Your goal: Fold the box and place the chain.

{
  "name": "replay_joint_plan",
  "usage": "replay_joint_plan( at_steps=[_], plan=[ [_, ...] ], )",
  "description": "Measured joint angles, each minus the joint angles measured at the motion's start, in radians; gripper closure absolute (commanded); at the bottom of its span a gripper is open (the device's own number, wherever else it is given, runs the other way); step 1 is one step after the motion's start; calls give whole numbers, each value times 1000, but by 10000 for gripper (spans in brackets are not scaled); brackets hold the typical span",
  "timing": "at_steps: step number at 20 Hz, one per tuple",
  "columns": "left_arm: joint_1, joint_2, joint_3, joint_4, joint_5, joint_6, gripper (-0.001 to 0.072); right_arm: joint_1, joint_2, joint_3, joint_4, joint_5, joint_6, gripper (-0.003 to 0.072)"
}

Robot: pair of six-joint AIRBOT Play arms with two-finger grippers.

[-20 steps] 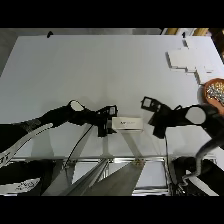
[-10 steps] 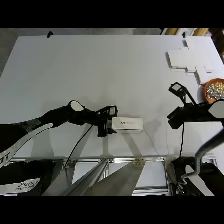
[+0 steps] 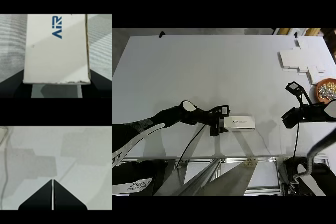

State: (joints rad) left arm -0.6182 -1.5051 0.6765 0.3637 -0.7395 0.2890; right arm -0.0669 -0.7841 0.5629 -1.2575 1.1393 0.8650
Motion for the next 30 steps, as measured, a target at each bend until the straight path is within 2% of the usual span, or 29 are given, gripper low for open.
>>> replay_joint_plan(
  at_steps=[4, 5, 6, 7, 9, 13, 17, 19, 22, 26, 30],
  plan=[
    [6, 25, -1, 24, 5, -19, 499, -1, 0, 0, 1, 1, 1, 668],
    [13, 49, -1, 42, 8, -40, 469, -1, 0, 0, 1, 1, 1, 668],
    [23, 83, -1, 58, 13, -70, 384, -1, 0, 0, 1, 1, 2, 668],
    [36, 122, 0, 80, 20, -113, 360, -1, 0, 0, 1, 1, 2, 668],
    [84, 231, -1, 173, 53, -253, 363, -1, 0, 0, 1, 1, 2, 668],
    [235, 463, 0, 436, 92, -666, 370, -1, 0, 0, 1, 1, 2, 668],
    [441, 617, -1, 818, 60, -1203, 370, -1, 0, 0, 1, 1, 2, 668],
    [557, 646, -1, 993, 6, -1458, 370, -1, 0, 0, 1, 1, 2, 668],
    [724, 650, -1, 1147, -85, -1704, 370, -1, 0, 0, 1, 1, 2, 668],
    [891, 615, -1, 1228, -172, -1839, 369, -1, 0, 0, 1, 1, 2, 668],
    [960, 575, -1, 1255, -220, -1888, 369, -1, 0, 0, 2, 1, 2, 668]
  ],
)
